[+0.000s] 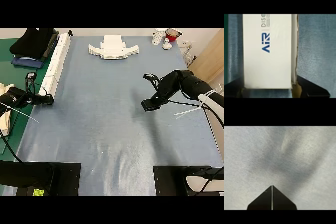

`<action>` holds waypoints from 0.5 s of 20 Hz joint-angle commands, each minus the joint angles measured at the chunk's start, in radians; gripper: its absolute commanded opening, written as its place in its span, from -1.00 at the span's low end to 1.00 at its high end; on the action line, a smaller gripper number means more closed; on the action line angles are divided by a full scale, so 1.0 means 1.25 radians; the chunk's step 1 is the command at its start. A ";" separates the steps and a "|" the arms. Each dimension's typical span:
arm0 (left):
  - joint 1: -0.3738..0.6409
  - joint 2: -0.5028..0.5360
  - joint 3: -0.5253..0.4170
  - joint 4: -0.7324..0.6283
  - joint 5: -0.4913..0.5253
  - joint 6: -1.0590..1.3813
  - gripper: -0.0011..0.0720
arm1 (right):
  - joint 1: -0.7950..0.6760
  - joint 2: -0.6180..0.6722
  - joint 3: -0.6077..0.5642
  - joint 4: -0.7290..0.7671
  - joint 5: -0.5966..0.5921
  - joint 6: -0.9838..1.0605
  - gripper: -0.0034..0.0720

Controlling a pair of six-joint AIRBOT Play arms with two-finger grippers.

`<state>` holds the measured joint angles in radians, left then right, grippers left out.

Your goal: Fold the box.

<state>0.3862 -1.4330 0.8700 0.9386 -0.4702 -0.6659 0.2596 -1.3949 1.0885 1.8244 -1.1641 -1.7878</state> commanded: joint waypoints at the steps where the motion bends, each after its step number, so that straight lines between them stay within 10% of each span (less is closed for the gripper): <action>1: 0.002 0.008 0.001 0.012 -0.016 -0.003 0.93 | 0.000 0.000 0.001 0.000 0.000 0.000 -0.89; 10: 0.053 0.246 0.004 0.157 -0.263 -0.013 0.93 | 0.000 0.000 0.001 0.000 0.000 0.000 -0.89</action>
